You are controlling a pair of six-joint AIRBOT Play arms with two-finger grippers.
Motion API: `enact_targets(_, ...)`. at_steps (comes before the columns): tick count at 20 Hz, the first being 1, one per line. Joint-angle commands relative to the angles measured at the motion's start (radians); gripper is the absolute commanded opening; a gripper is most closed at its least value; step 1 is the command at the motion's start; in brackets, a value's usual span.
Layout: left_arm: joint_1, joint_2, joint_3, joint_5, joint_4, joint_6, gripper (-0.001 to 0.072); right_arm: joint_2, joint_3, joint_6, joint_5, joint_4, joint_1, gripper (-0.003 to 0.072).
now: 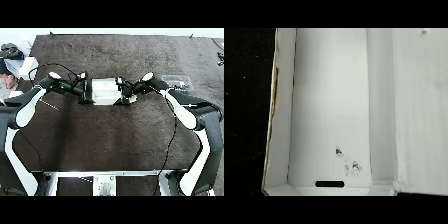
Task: Fold the box and place the chain.
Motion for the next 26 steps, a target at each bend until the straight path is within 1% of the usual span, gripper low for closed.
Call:
enact_targets(1, -0.020, -0.010, 0.000, 0.047, 0.011, -0.003, 0.0713, 0.000, 0.000, 0.000, 0.000, 0.000, 0.001, 0.0268)
enact_targets(13, -0.024, -0.022, 0.001, 0.052, 0.032, 0.022, 0.0713, 0.000, 0.000, 0.000, 0.000, 0.000, 0.001, 0.0268)
enact_targets(26, -0.024, -0.045, 0.000, 0.047, -0.021, 0.049, 0.0713, 0.000, 0.000, 0.000, 0.000, 0.000, 0.001, 0.0268)
